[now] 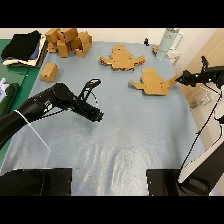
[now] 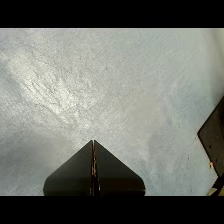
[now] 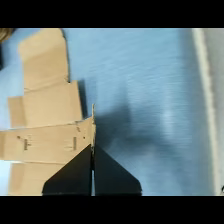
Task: Fold the box.
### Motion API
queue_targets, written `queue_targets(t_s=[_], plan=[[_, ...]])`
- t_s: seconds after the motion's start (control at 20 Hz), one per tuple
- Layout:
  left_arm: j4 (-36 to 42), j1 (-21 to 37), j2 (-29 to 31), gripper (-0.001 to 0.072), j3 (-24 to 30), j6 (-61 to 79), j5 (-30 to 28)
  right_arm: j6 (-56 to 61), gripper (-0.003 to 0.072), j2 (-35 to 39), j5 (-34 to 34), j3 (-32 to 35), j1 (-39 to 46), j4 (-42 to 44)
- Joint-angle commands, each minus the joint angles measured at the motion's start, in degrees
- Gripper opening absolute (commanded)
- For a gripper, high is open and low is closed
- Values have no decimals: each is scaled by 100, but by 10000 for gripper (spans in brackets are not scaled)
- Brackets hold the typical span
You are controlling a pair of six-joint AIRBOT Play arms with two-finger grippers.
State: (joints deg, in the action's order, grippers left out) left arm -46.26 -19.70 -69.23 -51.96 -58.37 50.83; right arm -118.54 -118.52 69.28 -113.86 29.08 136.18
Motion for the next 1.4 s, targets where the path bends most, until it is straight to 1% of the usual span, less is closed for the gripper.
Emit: queue_targets(t_s=[0.0, 0.1, 0.15, 0.3, 0.4, 0.5, 0.6, 0.65, 0.7, 0.75, 0.8, 0.9, 1.0, 1.15, 1.2, 1.25, 1.3, 1.35], plan=[[0, 4, 2, 13, 0, -2, -28, -87, -3, 684, 243, 505, -133, -2], [4, 2, 0, 12, 0, -4, -31, -90, -4, 1351, 122, 1346, -219, -26], [4, 4, 0, 12, 0, -4, -35, -114, -3, 1766, -61, 1930, -275, -50], [2, 2, 0, 12, 0, -2, -46, -151, -3, 3150, -1095, 3943, -490, -103], [0, 4, 0, 12, 0, -2, -9, -136, -3, 4039, -1565, 5263, -667, -168], [0, 4, 0, 12, 0, -2, 42, 66, -2, 4721, -1722, 6317, -835, -293], [-7, 4, 0, 13, 0, 2, 177, 273, 3, 5169, -1648, 7044, -977, -444], [-7, 4, 0, 13, 0, 2, 245, 319, 51, 5278, -1556, 7248, -1025, -461], [-7, 4, 0, 13, 0, 2, 282, 321, 221, 5322, -1467, 7353, -1025, -470], [-7, 4, 2, 13, 0, 2, 319, 345, 299, 5318, -1412, 7366, -1019, -549], [-7, 9, 0, 14, 0, 2, 345, 407, 299, 5316, -1416, 7322, -1012, -732], [-4, 9, 2, 14, 0, 2, 387, 629, 299, 5226, -1432, 7031, -999, -1342], [-4, 9, 2, 15, 0, 2, 385, 778, 299, 4979, -1353, 6529, -999, -1910], [-4, 9, 0, 16, 0, 2, 404, 767, 299, 4240, -809, 5563, -999, -2050], [-4, 9, 0, 66, -2, 2, 420, 765, 300, 3974, -599, 5250, -999, -2083], [-4, 9, 0, 346, -2, 0, 433, 774, 300, 3729, -439, 4935, -999, -2157], [-2, 9, 2, 540, -9, -50, 463, 776, 300, 3554, -393, 4666, -999, -2262], [-4, 11, 2, 525, -17, -114, 476, 817, 300, 3460, -398, 4461, -999, -2358]])
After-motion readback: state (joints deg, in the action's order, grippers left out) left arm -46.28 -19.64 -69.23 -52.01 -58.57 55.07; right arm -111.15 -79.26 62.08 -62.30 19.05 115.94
